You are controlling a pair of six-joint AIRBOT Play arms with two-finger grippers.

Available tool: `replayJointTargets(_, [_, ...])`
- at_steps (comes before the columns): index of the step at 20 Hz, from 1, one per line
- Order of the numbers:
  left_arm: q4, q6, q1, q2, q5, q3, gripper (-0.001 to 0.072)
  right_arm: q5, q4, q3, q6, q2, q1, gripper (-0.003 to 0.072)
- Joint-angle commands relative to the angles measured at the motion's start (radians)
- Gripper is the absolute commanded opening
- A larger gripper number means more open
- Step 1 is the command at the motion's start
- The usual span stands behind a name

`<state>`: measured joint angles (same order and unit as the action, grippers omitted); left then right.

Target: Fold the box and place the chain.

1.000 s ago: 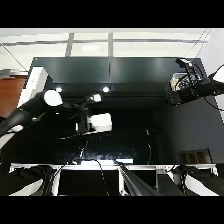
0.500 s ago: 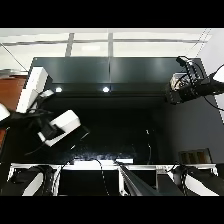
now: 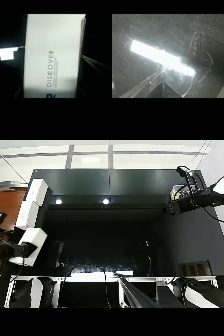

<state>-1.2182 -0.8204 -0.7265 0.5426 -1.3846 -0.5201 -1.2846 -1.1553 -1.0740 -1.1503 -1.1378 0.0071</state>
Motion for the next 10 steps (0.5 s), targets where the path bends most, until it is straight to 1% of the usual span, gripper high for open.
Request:
replayJointTargets(1, [-0.010,0.006,-0.140,0.043,0.043,0.005,0.0299,0.005,0.003,0.000,0.003,0.000,0.000,0.0025])
replayJointTargets(4, [-0.058,0.021,-0.140,0.109,0.142,0.005,0.0299,0.006,0.004,0.000,0.002,0.000,0.000,0.0025])
replayJointTargets(7, [-0.107,0.054,-0.140,0.159,0.270,0.005,0.0298,0.004,0.024,0.000,0.002,0.000,0.000,0.0025])
replayJointTargets(9, [-0.110,0.055,-0.140,0.183,0.369,0.005,0.0298,0.004,0.039,0.000,-0.001,0.000,0.000,0.0025])
replayJointTargets(10, [-0.109,0.063,-0.140,0.197,0.400,0.005,0.0298,0.005,0.040,0.000,-0.008,0.000,0.000,0.0025])
